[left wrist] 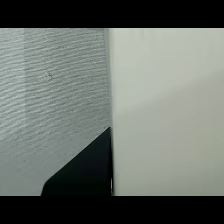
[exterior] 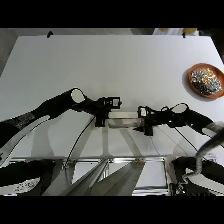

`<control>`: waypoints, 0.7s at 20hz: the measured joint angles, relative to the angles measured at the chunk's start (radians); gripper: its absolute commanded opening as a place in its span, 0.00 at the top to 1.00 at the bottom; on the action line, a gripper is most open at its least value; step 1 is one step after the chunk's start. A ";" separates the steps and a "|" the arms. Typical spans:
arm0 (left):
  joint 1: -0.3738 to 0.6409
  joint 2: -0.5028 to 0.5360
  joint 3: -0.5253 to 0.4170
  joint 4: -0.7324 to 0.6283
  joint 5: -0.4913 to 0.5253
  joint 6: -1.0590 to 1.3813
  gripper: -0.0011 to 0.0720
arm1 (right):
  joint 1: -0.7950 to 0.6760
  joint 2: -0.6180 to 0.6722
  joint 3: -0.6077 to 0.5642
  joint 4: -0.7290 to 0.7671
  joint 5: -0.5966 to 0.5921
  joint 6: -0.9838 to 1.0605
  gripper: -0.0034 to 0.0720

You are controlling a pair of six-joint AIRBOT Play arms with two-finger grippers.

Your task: Fold the box and place the chain.

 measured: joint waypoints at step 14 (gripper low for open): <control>0.004 0.000 -0.001 0.017 -0.012 0.000 0.60 | 0.000 0.000 0.000 0.000 0.000 0.001 0.51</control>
